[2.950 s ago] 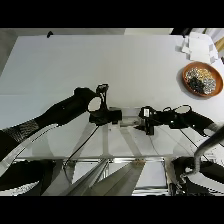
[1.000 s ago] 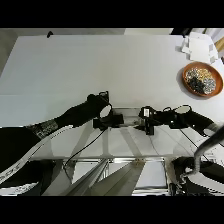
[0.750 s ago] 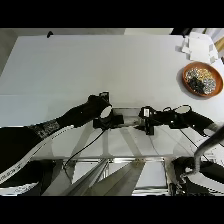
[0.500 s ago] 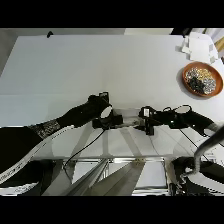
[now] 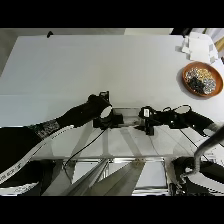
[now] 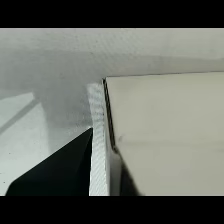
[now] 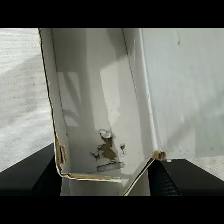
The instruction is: Fold the box and place the chain.
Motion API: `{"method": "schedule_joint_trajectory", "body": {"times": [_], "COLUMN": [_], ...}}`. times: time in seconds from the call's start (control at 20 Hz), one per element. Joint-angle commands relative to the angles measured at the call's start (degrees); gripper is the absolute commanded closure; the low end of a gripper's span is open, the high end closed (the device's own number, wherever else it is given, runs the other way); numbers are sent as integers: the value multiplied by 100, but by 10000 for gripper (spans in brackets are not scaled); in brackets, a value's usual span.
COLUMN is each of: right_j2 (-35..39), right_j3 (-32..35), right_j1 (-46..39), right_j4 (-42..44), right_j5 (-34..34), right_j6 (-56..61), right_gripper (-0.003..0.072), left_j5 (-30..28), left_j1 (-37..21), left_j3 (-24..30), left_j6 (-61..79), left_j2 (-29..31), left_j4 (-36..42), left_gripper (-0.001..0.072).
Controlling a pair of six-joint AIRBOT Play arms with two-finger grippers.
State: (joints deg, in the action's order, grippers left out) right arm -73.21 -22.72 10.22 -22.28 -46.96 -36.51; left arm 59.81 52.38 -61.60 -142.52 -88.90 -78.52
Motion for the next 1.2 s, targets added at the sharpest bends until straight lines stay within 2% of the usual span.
{"method": "schedule_joint_trajectory", "body": {"times": [0.0,0.2,0.45,0.55,0.7,0.75,0.8,0.85,0.95,1.05,1.15], "right_j2": [0,0,0,0,0,0,0,0,0,0,0], "right_j3": [0,0,0,-2,0,0,0,-2,0,0,0], "right_j1": [2,2,2,2,2,2,2,2,2,2,2], "right_j4": [4,4,4,4,4,4,4,4,4,4,4], "right_j5": [-4,-2,-2,-2,-4,-4,-2,-4,-2,-2,-2], "right_j6": [2,2,2,2,2,2,2,2,2,2,2], "right_gripper": [351,351,351,351,351,351,351,351,351,351,351], "left_j5": [24,101,581,577,667,667,662,669,708,706,699], "left_j1": [-37,-70,-142,-120,-52,-28,-11,13,57,92,105], "left_j3": [-9,-24,-487,-509,-509,-509,-509,-509,-509,-509,-509], "left_j6": [20,94,129,127,122,118,118,116,105,94,59], "left_j2": [57,55,-15,-59,-225,-267,-306,-341,-387,-389,-389], "left_j4": [-22,-46,-367,-350,-293,-245,-201,-166,-125,-129,-129], "left_gripper": [418,419,422,450,452,503,597,639,646,703,701]}}
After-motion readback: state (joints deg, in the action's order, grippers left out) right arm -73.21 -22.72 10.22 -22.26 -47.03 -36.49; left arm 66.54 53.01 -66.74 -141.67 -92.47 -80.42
